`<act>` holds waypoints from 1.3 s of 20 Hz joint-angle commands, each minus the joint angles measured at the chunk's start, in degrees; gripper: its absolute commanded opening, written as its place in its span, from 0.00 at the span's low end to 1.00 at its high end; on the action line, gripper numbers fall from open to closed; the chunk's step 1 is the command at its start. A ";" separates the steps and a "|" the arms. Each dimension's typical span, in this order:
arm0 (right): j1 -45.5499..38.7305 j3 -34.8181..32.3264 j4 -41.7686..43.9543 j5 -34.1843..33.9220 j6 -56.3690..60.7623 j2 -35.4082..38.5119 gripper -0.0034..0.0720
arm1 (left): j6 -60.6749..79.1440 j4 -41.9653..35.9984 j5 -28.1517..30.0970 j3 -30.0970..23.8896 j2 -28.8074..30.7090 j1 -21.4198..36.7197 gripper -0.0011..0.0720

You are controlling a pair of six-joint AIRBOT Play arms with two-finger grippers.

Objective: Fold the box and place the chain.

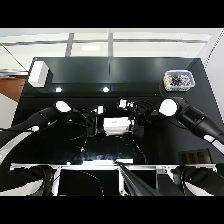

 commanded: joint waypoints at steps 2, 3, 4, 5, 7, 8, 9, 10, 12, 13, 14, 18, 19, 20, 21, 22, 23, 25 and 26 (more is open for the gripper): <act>0.02 -0.02 0.26 -0.13 0.07 0.00 0.68 | 0.07 0.00 0.07 -0.02 0.00 0.00 0.64; 0.02 -0.15 0.31 -0.13 0.07 -0.07 0.68 | 0.07 0.00 0.07 -0.02 0.00 0.00 0.64; 0.02 -0.35 0.42 -0.15 0.09 -0.17 0.68 | 0.07 0.00 0.07 -0.02 0.00 0.00 0.64; 0.04 -0.57 0.44 -0.20 0.09 -0.17 0.68 | 0.07 0.00 0.07 -0.02 0.00 0.00 0.64; 0.02 -0.81 0.42 -0.20 0.09 -0.17 0.68 | 0.07 0.00 0.07 -0.02 0.00 0.00 0.64; 0.02 -0.83 0.44 -0.20 0.09 -0.17 0.68 | 0.07 0.00 0.07 -0.02 0.00 0.00 0.64; 0.02 -0.83 0.42 -0.20 0.09 -0.17 0.68 | 0.07 0.00 0.07 -0.02 0.00 0.00 0.64; 0.02 -0.83 0.42 -0.20 0.09 -0.17 0.68 | 0.07 0.00 0.07 -0.02 0.00 0.00 0.64; 0.02 -0.81 0.44 -0.17 0.09 -0.17 0.68 | 0.07 0.00 0.07 -0.02 0.00 0.00 0.64; 0.02 -0.81 0.44 -0.20 0.11 -0.15 0.68 | 0.07 0.00 0.07 -0.02 0.00 0.00 0.64; 0.02 -0.74 0.44 -0.15 0.20 -0.09 0.68 | 0.07 0.00 0.07 -0.02 0.00 0.00 0.64; 0.00 -0.74 0.33 0.24 1.29 0.76 0.68 | 0.07 0.00 0.07 -0.02 0.00 0.00 0.64; -0.04 -0.74 0.15 0.26 1.77 0.92 0.68 | 0.07 0.00 0.07 -0.02 0.00 0.00 0.64; -0.15 -0.74 0.17 0.26 1.95 1.05 0.68 | 0.07 0.02 0.07 -0.02 0.00 0.00 0.64; -0.15 -0.74 0.07 0.26 2.16 1.20 0.68 | 0.07 0.02 0.07 -0.02 0.00 0.00 0.64; -0.15 -0.74 0.04 0.24 2.19 1.46 0.68 | 0.07 0.00 0.07 -0.02 0.00 0.00 0.64; -0.15 -0.74 0.00 0.24 2.16 1.90 0.68 | 0.07 0.00 0.07 -0.02 0.00 0.00 0.64; -0.59 -0.48 0.00 0.24 2.64 2.84 0.68 | 0.07 0.02 0.07 -0.02 0.00 0.00 0.64; -1.01 -0.11 0.02 0.31 2.80 3.15 0.68 | 0.07 0.02 0.07 -0.02 0.00 0.00 0.64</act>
